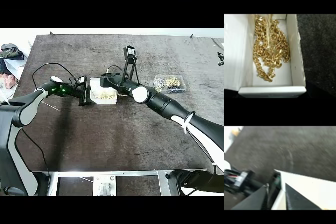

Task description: Fold the box and place the chain.

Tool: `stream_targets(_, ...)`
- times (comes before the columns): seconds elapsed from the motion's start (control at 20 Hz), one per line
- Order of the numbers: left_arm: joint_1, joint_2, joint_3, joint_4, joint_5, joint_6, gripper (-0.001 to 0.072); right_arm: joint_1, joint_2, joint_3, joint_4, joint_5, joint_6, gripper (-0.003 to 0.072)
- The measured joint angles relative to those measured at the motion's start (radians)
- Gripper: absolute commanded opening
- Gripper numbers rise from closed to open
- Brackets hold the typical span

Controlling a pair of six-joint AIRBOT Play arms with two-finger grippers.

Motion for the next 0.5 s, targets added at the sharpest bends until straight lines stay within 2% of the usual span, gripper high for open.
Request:
stream_targets(0.15,0.0,0.0,0.0,0.0,0.0,0.0,0.0461,-0.09,0.014,-0.044,-0.031,0.1,0.0,0.0248)
stream_targets(0.3,0.0,0.0,0.0,0.0,0.0,0.0,0.0461,-0.218,0.056,-0.142,-0.044,0.155,0.005,0.0253)
stream_targets(0.35,0.0,0.0,0.0,0.0,0.0,0.0,0.0461,-0.262,0.067,-0.177,-0.047,0.164,0.011,0.0347)
stream_targets(0.5,0.0,0.0,0.0,0.0,0.0,0.0,0.0461,-0.405,0.081,-0.275,-0.051,0.176,0.047,0.0345)
